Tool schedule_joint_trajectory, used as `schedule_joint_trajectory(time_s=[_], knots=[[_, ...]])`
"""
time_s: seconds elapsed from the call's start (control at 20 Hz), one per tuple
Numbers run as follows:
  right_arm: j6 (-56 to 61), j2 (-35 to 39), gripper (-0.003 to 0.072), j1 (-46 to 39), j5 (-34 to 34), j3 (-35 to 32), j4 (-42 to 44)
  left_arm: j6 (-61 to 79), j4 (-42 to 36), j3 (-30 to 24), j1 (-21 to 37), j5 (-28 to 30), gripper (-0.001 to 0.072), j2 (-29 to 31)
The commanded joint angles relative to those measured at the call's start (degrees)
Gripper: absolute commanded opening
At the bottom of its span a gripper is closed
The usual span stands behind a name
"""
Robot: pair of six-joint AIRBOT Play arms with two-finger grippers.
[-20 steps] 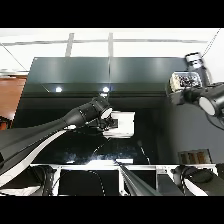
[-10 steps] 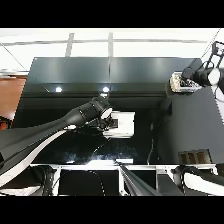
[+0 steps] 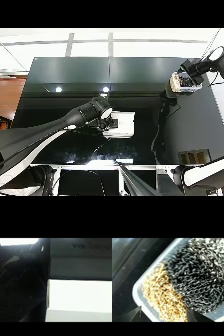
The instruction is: Fold the box and place the chain.
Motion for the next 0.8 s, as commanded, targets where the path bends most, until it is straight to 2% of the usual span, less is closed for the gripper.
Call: schedule_joint_trajectory(time_s=[0.0,0.45,0.5,0.55,0.6,0.65,0.75], knots=[[3.3,-3.02,0.0598,-0.5,1.11,2.03,3.32,0.0,0.02,0.02,0.04,-0.02,0.0027,-0.02],[3.5,-5.42,0.0598,-0.31,1.2,2.01,6.03,0.0,0.02,0.02,0.04,0.0,0.0027,-0.02],[3.43,-5.55,0.0569,-0.33,1.18,2.01,5.92,0.0,0.0,0.02,0.04,0.0,0.0027,-0.02],[3.17,-5.64,0.0475,-0.33,1.22,2.01,5.84,0.02,0.0,0.02,0.04,0.0,0.0027,-0.02],[2.67,-5.75,0.0467,-0.33,1.27,2.01,5.86,0.0,0.02,0.02,0.04,0.0,0.0027,-0.02],[1.53,-5.79,0.0392,-0.31,1.42,2.01,5.88,0.02,0.02,0.02,0.04,0.0,0.0027,-0.02],[-1.73,-5.79,0.0173,-0.33,2.73,2.01,5.86,0.0,0.0,0.02,0.04,0.0,0.0027,-0.02]])
